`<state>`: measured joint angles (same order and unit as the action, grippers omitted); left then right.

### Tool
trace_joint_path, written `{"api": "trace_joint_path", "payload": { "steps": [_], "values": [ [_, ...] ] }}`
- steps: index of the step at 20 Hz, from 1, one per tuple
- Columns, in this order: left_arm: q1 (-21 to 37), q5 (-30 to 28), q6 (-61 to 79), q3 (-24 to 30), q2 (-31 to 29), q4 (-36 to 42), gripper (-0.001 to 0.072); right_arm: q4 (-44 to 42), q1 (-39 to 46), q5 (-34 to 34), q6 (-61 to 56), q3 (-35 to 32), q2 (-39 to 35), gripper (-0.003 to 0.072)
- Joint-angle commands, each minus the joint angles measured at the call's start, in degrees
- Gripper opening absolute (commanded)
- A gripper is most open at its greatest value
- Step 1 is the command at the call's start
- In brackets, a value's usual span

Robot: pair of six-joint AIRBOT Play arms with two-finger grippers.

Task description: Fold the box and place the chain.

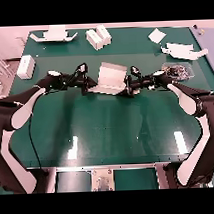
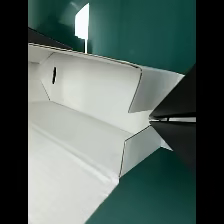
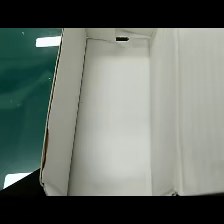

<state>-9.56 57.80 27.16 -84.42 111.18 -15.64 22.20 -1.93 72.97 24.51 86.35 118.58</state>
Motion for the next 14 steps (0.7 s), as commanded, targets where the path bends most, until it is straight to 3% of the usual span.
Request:
{"api": "trace_joint_path", "payload": {
  "steps": [1,4,7,11,14],
  "values": [
    [2.7,7.3,-5.1,-2.9,-0.1,0.8,0.0048,0.3,0.0,0.1,0.1,0.0,0.0,0.0556],
    [3.9,10.6,-6.9,-4.2,-0.2,1.4,0.0057,0.3,0.0,0.1,0.1,0.0,0.0,0.0556],
    [5.2,10.4,-8.8,-4.2,-0.2,1.5,0.0078,0.3,0.0,0.1,0.1,0.0,0.0,0.0556],
    [8.2,9.5,-15.7,-4.2,-1.9,0.9,0.0045,0.3,0.0,0.1,0.1,0.0,0.0,0.0557],
    [10.0,3.2,-37.4,-4.2,-3.4,-1.0,0.002,0.3,0.0,0.1,0.1,0.0,0.0,0.0556]
  ]
}}
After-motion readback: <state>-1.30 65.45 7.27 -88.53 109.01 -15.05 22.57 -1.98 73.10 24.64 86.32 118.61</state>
